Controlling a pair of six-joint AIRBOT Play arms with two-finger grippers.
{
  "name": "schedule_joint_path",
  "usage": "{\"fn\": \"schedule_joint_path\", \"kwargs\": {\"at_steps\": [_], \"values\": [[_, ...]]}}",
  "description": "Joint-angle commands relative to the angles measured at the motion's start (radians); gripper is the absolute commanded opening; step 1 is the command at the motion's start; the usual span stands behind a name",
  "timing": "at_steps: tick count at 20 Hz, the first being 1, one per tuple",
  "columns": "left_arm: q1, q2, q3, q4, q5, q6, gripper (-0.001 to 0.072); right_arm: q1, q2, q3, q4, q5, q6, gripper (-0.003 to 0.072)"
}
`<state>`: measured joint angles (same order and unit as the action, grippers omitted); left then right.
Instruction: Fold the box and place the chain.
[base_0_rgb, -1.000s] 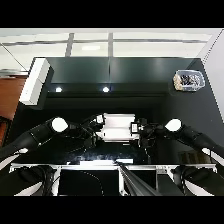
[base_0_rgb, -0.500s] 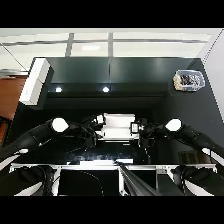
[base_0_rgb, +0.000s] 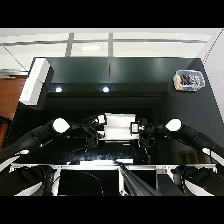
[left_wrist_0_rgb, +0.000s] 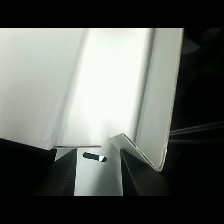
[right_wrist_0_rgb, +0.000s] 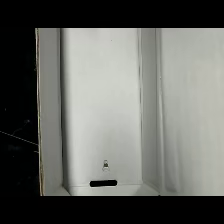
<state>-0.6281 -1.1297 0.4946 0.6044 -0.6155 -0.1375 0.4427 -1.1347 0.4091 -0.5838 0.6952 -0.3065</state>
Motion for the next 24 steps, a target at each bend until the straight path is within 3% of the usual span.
{"fn": "schedule_joint_path", "kwargs": {"at_steps": [1,7,12,17,19,24], "values": [[-0.002,0.0,0.001,-0.04,0.013,0.003,0.0326,0.001,-0.001,0.0,0.0,0.0,0.0,0.0461],[-0.023,-0.023,0.001,-0.087,0.022,0.004,0.0326,0.001,-0.001,0.0,0.0,0.0,0.0,0.046],[-0.059,-0.039,0.001,-0.093,0.125,0.004,0.0327,0.0,-0.001,0.0,0.0,0.0,0.0,0.0461],[-0.059,-0.039,0.001,-0.084,0.136,0.003,0.0332,0.0,-0.001,0.0,0.0,0.0,0.0,0.0461],[-0.067,-0.039,0.001,-0.088,0.136,0.004,0.0434,0.0,-0.001,0.0,0.0,0.0,0.0,0.0461],[-0.077,-0.039,0.001,-0.081,0.136,0.004,0.0464,0.0,-0.001,0.0,0.0,0.0,0.0,0.0461]]}}
